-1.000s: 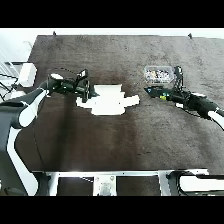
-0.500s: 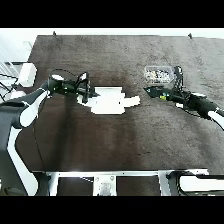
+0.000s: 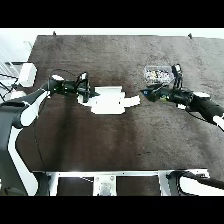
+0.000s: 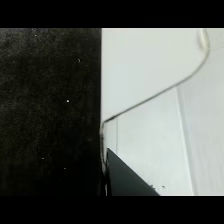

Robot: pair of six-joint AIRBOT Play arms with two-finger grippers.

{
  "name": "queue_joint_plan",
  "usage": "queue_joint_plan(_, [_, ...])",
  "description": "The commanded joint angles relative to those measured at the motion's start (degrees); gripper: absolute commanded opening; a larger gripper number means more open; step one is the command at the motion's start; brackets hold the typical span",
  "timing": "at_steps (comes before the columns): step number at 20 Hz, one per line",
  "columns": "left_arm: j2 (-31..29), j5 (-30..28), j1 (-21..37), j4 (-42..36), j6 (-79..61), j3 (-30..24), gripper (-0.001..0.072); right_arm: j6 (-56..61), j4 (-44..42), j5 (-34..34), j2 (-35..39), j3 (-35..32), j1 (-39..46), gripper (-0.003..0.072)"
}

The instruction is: Fold the box and place the chain.

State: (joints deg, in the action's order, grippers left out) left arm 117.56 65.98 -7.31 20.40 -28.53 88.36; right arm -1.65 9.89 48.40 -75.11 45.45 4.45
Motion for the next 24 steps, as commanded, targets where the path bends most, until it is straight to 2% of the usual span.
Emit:
queue_joint_plan(1, [0.0,-0.6,0.0,0.1,0.0,0.0,0.0019,-7.3,10.4,-1.1,2.9,-1.8,-6.0,0.0616])
queue_joint_plan(4, [0.0,-0.4,0.0,0.1,0.0,0.0,0.0019,-7.6,20.6,-6.7,2.0,-1.8,-13.3,0.0616])
queue_joint_plan(7, [0.0,0.8,0.0,0.0,0.0,0.0,0.0019,-7.6,24.7,-6.9,1.8,-1.8,-18.3,0.0616])
queue_joint_plan(13, [0.0,1.2,0.0,0.0,0.0,0.0,0.0019,-7.6,24.7,-8.2,-2.0,-1.8,-21.2,0.0616])
queue_joint_plan(20, [0.0,2.5,0.0,0.0,0.0,0.0,0.0019,-7.6,24.3,-16.3,-4.7,-1.8,-25.2,0.0617])
queue_joint_plan(24, [0.0,2.4,0.0,0.0,0.2,0.0,0.0019,-7.6,20.7,-21.0,-5.7,-1.7,-26.3,0.0616])
